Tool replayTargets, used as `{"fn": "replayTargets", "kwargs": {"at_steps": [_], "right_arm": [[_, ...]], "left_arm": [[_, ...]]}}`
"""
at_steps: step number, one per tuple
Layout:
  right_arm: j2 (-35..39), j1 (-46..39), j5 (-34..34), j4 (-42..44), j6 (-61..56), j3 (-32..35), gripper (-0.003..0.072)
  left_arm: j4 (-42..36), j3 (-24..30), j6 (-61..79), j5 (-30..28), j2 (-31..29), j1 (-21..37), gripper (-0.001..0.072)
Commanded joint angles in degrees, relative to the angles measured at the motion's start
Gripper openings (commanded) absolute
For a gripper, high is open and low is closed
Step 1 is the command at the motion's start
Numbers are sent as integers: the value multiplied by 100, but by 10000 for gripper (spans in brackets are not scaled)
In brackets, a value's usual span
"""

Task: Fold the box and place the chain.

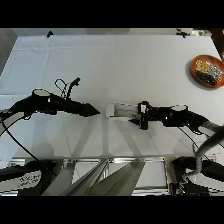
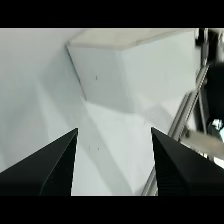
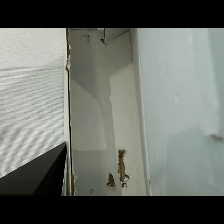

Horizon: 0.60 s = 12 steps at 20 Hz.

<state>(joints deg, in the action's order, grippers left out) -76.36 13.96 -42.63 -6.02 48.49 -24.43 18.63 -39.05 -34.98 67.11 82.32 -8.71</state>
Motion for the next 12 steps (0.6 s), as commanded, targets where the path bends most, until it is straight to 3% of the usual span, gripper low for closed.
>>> {"fn": "replayTargets", "kwargs": {"at_steps": [1, 5, 12], "right_arm": [[4, 2, 0, 0, 0, 2, 413], [4, 2, 0, 0, 2, 2, 413], [4, 2, 0, 0, 0, 2, 413]], "left_arm": [[87, -323, -518, -216, 7, -118, 518], [1174, -743, -1281, -455, 11, -446, 518], [1270, -852, -1307, -595, 151, -1047, 518]]}}
